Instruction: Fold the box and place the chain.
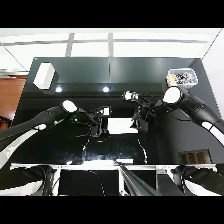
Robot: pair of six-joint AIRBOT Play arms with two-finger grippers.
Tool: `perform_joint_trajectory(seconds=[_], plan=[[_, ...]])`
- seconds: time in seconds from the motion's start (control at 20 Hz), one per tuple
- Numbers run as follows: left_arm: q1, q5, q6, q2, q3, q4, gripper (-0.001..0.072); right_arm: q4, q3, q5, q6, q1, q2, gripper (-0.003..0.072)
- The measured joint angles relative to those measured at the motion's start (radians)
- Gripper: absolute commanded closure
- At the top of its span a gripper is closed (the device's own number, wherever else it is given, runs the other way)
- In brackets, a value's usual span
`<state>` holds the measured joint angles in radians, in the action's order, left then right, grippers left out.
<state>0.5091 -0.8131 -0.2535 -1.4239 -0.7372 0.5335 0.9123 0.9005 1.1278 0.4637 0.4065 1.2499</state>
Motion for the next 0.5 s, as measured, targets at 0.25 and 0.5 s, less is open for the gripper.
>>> perform_joint_trajectory(seconds=[0.25,0.5], plan=[[0.0,0.001,-0.001,0.0,0.0,0.0,0.023,0.0,0.012,-0.005,0.0,0.0,-0.019,0.0311],[0.0,0.0,-0.003,0.0,0.0,0.0,0.023,0.007,0.019,-0.002,0.0,0.005,-0.037,-0.0034]])
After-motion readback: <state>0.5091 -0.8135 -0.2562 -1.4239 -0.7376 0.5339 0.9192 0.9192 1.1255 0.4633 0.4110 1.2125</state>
